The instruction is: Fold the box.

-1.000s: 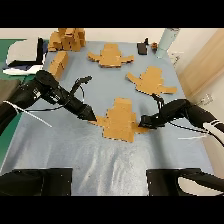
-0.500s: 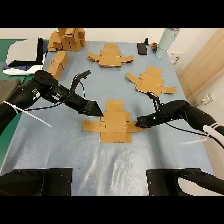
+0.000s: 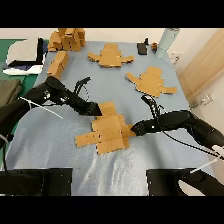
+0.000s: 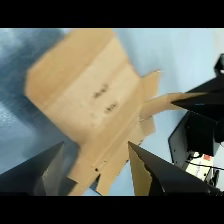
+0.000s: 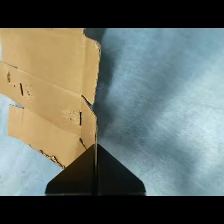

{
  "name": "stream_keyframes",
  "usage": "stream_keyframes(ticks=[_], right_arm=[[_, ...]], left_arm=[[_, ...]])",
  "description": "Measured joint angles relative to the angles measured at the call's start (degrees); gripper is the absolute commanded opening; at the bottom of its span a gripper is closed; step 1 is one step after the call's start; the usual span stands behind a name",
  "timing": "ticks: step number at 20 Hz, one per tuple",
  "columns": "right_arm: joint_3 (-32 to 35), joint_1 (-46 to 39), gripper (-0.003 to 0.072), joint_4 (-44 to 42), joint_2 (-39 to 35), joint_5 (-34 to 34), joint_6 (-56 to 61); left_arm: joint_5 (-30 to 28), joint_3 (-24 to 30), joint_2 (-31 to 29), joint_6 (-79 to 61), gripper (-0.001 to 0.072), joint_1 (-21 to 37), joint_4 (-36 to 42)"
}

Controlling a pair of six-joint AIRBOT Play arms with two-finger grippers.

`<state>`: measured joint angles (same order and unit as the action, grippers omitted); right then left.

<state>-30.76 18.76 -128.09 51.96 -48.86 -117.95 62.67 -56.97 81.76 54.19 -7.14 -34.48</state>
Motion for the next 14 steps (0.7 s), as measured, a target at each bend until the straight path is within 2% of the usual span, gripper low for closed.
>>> stream_keyframes(ticks=[6, 9, 11, 12, 13, 14], right_arm=[[0.33, 0.85, 0.0003, 0.37, -1.38, 0.26, -0.15], [0.33, 0.92, 0.0003, 0.59, -1.27, 0.35, -0.15], [0.35, 0.94, 0.0003, 0.79, -0.85, 0.37, -0.15], [0.35, 0.96, 0.0003, 0.76, -0.63, 0.39, -0.15], [0.35, 0.96, 0.0003, 0.83, -0.39, 0.37, -0.15], [0.35, 0.94, 0.0003, 0.94, -0.22, 0.37, -0.15]], left_arm=[[-2.51, -0.13, 4.28, 0.66, 0.0592, 2.08, 0.46], [-3.91, -1.57, 6.73, -2.51, 0.0584, 2.36, 4.28], [-1.99, -3.82, 9.25, -4.57, 0.0583, 2.47, 6.45], [0.04, -5.18, 10.58, -5.35, 0.0508, 2.54, 6.95], [2.84, -6.64, 11.96, -6.16, 0.0329, 2.6, 7.52], [5.35, -7.8, 12.96, -6.71, 0.0296, 2.67, 7.91]])
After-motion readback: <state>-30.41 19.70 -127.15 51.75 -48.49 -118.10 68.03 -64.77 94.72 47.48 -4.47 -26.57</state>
